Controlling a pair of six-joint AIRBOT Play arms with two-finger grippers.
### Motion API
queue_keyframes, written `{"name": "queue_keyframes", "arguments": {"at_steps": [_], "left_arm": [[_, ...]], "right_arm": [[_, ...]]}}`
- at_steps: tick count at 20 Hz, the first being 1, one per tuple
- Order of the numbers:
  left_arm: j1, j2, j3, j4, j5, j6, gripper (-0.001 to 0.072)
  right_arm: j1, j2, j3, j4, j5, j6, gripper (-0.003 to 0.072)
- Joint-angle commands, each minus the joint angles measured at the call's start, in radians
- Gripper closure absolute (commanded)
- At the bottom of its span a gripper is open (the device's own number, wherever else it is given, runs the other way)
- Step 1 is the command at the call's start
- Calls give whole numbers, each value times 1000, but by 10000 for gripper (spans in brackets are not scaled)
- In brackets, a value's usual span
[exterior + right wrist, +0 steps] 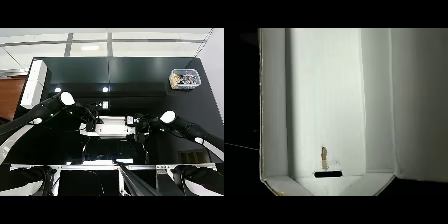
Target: Fold the box and place the chain.
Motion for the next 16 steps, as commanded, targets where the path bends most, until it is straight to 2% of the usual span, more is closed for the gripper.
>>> {"name": "queue_keyframes", "arguments": {"at_steps": [1, 6, 7, 9, 11, 12, 13, 14, 16], "left_arm": [[0, 0, 1, -3, 0, -1, 683], [0, 0, 1, -3, 0, -1, 683], [0, 0, 1, -3, 0, -1, 682], [0, 0, 1, -3, 0, -1, 681], [0, 1, 1, -3, -1, -1, 678], [0, 2, 2, -3, -4, -2, 611], [1, 6, 3, -2, -10, -2, 359], [2, 13, 7, 4, -10, -24, 232], [10, 40, 31, 51, -31, -117, 217]], "right_arm": [[1, 0, 0, 0, -4, 5, 151], [1, 0, 0, 0, -4, 5, 153], [1, 0, 0, 0, -4, 5, 219], [1, 0, 0, 0, -3, 5, 458], [1, 0, 0, 0, -3, 5, 459], [1, 0, 0, 0, -3, 5, 459], [1, 0, 0, 1, -3, 5, 459], [1, 0, 0, 1, -3, 5, 459], [1, 0, 0, 1, -3, 5, 459]]}}
